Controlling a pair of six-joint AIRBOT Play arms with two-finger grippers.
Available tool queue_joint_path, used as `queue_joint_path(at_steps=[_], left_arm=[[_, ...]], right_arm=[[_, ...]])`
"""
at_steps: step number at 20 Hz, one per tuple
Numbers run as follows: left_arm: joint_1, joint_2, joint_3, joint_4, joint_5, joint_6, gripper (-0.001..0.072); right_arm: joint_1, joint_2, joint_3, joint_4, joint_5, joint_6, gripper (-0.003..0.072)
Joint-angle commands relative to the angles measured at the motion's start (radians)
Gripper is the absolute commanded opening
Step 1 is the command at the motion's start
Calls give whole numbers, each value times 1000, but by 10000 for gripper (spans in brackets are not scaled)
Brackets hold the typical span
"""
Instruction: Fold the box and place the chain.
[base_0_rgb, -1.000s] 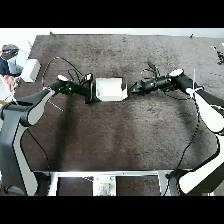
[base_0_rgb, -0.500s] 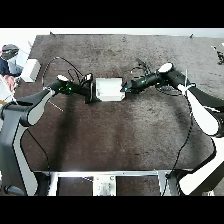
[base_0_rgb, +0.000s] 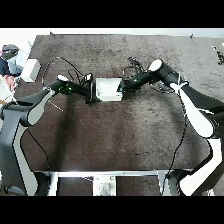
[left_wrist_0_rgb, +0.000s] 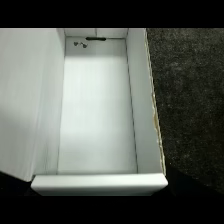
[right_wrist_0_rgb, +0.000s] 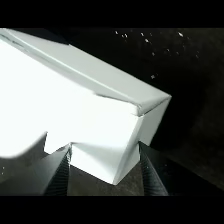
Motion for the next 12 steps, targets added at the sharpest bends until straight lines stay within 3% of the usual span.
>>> queue_joint_path(at_steps=[1,5,8,12], left_arm=[[0,-1,0,0,0,0,469],[0,-1,0,0,0,0,469],[0,-1,-1,0,0,0,469],[0,-1,0,0,0,0,469]], right_arm=[[37,-2,13,-44,-39,47,466],[63,-2,18,-240,-69,217,466],[71,-16,29,-263,-82,240,466],[103,-90,131,-314,-4,290,466]])
